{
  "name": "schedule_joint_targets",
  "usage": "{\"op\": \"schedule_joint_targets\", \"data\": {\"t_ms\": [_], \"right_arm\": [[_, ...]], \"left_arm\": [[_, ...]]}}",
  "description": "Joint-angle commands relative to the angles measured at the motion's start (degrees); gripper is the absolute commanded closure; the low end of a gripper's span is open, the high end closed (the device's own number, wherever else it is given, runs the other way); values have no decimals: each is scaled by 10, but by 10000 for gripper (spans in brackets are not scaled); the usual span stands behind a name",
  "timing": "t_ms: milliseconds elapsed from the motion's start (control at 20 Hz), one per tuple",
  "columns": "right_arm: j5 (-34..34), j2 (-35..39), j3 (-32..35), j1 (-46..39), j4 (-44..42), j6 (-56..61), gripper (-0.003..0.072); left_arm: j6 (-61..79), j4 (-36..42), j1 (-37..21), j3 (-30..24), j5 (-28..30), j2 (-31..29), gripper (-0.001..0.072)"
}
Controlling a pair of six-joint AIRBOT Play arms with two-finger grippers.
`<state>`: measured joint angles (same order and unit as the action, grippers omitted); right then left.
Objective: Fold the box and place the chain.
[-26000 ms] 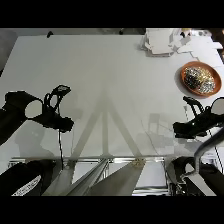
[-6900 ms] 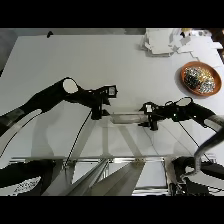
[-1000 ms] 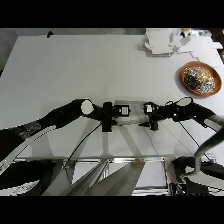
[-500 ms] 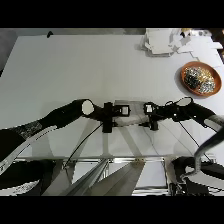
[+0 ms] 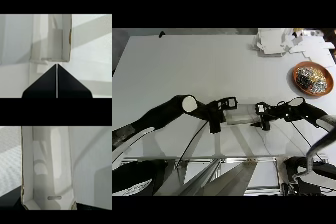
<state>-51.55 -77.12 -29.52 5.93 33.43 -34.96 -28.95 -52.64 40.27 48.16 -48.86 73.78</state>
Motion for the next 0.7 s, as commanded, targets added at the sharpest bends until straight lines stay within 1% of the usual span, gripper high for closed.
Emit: {"op": "schedule_joint_targets", "data": {"t_ms": [0,150,250,300,400,500,550,650], "right_arm": [[-1,0,0,0,0,0,242],[-1,0,0,0,0,0,242],[-1,0,0,0,0,0,242],[-1,0,0,0,0,0,242],[-1,0,0,0,0,0,242],[-1,0,0,0,0,0,242],[-1,0,0,0,0,0,242],[-1,0,0,0,0,0,242]], "left_arm": [[-177,-74,-35,0,-50,-73,705],[-355,-133,-82,0,-92,-136,705],[-468,-163,-117,-2,-134,-148,705],[-510,-168,-134,-10,-143,-146,704],[-559,-159,-160,-49,-117,-143,704],[-573,-123,-174,-87,-76,-129,703],[-572,-96,-175,-100,-60,-116,703],[-572,-48,-173,-103,-46,-81,699]]}}
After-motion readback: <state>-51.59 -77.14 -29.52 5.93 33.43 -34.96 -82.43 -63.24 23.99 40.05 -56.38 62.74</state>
